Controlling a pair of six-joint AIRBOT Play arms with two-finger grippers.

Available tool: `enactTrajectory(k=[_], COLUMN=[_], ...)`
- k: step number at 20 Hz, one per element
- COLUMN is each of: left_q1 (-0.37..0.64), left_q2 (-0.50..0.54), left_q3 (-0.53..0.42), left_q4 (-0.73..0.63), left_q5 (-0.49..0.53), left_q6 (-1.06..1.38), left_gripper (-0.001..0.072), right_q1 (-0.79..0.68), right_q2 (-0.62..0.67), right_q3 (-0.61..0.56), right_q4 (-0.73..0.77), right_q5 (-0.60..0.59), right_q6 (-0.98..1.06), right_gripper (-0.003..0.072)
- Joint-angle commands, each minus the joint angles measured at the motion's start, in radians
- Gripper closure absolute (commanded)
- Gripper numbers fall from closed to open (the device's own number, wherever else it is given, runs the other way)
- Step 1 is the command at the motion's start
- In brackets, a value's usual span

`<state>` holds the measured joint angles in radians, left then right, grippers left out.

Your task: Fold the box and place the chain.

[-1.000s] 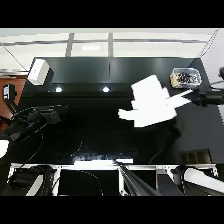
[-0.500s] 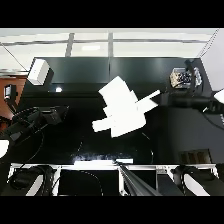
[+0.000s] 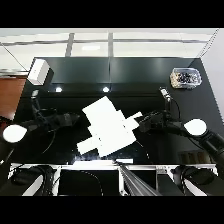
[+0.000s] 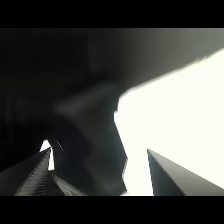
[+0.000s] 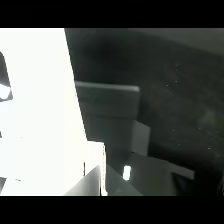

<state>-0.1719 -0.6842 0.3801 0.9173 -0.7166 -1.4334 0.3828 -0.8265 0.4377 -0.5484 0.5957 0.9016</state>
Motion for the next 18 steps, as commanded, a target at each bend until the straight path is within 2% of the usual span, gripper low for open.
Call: enactTrajectory(k=[1, 4, 7, 11, 17, 18], left_q1=[-0.007, 0.033, 0.068, 0.049, 0.050, 0.050], left_q2=[-0.200, -0.357, -0.499, -0.624, -0.790, -0.822], left_q3=[0.000, 0.000, 0.009, 0.072, 0.214, 0.236], left_q4=[-0.282, -0.534, -0.710, -0.739, -0.734, -0.721], left_q5=[-0.099, -0.238, -0.259, -0.291, -0.548, -0.587], left_q6=[0.208, 0.461, 0.635, 0.738, 0.929, 0.944], left_gripper=[0.0007, 0.0006, 0.0006, 0.0006, 0.0014, 0.0063], right_q1=[0.041, 0.041, 0.041, 0.041, 0.041, 0.041], right_q2=[0.004, 0.004, 0.004, 0.004, 0.004, 0.004], right_q3=[-0.019, -0.019, -0.019, -0.019, -0.019, -0.019], right_q4=[0.005, 0.005, 0.004, 0.004, 0.004, 0.004], right_q5=[-0.079, -0.076, -0.059, -0.038, -0.034, -0.034], right_q6=[0.011, 0.019, 0.022, 0.022, 0.022, 0.022], right_gripper=[0.0681, 0.0682, 0.0681, 0.0680, 0.0680, 0.0680])
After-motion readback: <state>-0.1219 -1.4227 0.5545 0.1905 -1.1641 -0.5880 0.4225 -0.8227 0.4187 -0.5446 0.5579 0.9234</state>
